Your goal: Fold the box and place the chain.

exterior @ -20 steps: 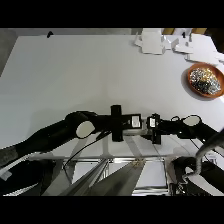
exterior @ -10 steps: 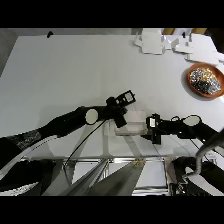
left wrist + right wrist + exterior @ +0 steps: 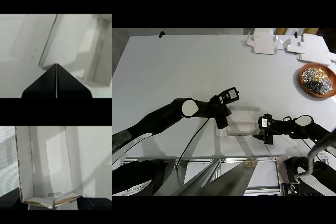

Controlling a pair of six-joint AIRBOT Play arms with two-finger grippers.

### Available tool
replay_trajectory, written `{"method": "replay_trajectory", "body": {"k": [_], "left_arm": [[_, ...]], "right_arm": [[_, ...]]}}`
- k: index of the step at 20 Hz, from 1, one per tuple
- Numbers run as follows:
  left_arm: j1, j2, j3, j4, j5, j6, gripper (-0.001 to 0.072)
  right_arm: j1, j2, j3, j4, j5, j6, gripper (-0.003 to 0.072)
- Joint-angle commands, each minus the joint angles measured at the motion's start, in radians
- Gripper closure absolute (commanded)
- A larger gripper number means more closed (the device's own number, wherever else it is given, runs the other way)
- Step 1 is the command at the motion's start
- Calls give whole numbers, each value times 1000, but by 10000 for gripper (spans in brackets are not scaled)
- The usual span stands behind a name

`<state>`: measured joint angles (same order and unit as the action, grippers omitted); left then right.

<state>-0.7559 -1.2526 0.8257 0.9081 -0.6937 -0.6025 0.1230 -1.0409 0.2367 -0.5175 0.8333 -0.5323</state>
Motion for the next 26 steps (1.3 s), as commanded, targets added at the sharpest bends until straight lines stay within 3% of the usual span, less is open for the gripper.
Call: {"method": "replay_trajectory", "body": {"k": [1,9,11,14,18,26], "left_arm": [[16,37,-25,82,-194,1,701],[68,37,-155,74,-140,255,679],[80,37,-161,73,-140,343,584],[83,37,-161,64,-74,454,338],[81,14,-161,-16,-33,631,250],[65,-55,-162,-116,6,708,248]], "right_arm": [[0,0,0,0,0,0,124],[0,0,0,0,1,0,124],[0,0,0,0,0,0,124],[0,0,0,0,0,0,124],[0,0,0,0,0,0,124],[0,0,0,-1,0,0,124]]}}
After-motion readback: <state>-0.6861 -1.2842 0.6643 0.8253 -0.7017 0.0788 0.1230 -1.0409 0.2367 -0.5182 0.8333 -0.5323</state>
